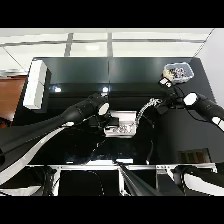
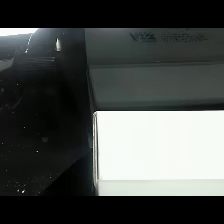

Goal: Fold the box and place the chain.

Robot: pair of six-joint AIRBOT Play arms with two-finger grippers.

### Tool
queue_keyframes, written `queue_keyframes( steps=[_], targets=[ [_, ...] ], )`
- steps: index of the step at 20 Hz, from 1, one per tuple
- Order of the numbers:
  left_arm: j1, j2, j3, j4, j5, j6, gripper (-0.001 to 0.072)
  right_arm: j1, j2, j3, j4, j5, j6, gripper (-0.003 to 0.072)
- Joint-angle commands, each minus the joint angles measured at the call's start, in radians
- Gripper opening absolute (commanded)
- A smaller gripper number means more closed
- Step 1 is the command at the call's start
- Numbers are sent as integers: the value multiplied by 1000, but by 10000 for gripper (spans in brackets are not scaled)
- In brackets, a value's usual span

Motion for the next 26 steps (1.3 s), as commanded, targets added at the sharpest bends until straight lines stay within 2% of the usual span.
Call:
queue_keyframes(
  steps=[1, 4, 7, 8, 11, 14, 19, 23, 26],
  targets=[
    [0, 0, 1, 0, -2, 0, 30, -9, -44, 15, 85, -29, -24, 606],
    [0, 0, 1, 0, -2, 0, 30, -9, -82, 43, 171, -15, -27, 599],
    [0, 0, 1, 0, -2, 0, 30, -9, -86, 46, 197, 2, -26, 58],
    [0, 0, 1, 0, -1, 0, 30, -10, -86, 46, 196, 17, -18, 14],
    [0, 0, 1, 0, -1, 0, 30, -10, -64, 47, 194, 91, 31, 13],
    [0, 0, 1, 0, -1, 0, 30, -11, 7, 47, 194, 218, 78, 13],
    [0, 0, 1, 0, 0, 0, 30, -27, 243, 74, 202, 525, 327, 13],
    [1, 0, 1, 1, 4, 0, 30, -26, 423, 148, 419, 771, 376, 13],
    [0, 0, 1, 1, 7, 0, 30, -26, 502, 265, 580, 830, 404, 13]
  ],
)
